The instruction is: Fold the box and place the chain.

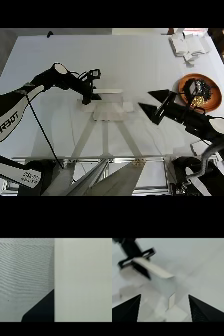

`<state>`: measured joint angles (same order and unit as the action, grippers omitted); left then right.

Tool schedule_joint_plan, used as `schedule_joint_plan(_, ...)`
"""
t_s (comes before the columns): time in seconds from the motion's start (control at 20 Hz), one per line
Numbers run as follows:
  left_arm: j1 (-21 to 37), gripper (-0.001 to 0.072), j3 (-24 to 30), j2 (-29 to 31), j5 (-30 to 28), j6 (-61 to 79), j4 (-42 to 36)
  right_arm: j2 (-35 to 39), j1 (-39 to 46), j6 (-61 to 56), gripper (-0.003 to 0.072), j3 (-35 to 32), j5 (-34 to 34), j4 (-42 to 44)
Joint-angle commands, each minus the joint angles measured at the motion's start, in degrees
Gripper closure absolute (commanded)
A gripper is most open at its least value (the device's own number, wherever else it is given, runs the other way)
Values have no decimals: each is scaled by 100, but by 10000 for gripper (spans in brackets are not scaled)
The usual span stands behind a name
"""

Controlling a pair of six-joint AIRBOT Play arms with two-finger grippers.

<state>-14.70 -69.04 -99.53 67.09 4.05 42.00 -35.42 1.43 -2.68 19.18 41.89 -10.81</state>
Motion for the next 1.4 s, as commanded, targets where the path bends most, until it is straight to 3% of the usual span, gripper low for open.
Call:
schedule_joint_plan(0.0,-2,704,2,-2,2,-2,2,4,0,612,1,50,1182,-1604)
schedule_joint_plan(0.15,-2,704,2,-2,0,-2,2,4,0,614,1,50,1303,-2090)
schedule_joint_plan(0.4,-2,704,2,-2,2,-2,2,2,0,623,1,50,1196,-2020)
schedule_joint_plan(0.6,-2,704,2,-2,2,-2,2,-125,0,800,1,48,317,-2076)
schedule_joint_plan(0.7,-2,704,2,-2,2,-2,2,-514,-2,1224,1,50,-76,-2057)
schedule_joint_plan(0.85,-2,704,2,-2,2,-2,2,-1290,-90,2039,-34,55,-105,-1740)
schedule_joint_plan(1.15,-2,703,2,-2,2,-2,2,-2745,-1027,2817,-34,573,-743,-1576)
schedule_joint_plan(1.35,-2,703,2,-2,2,-2,2,-3187,-1222,3440,-34,673,-1196,-940)
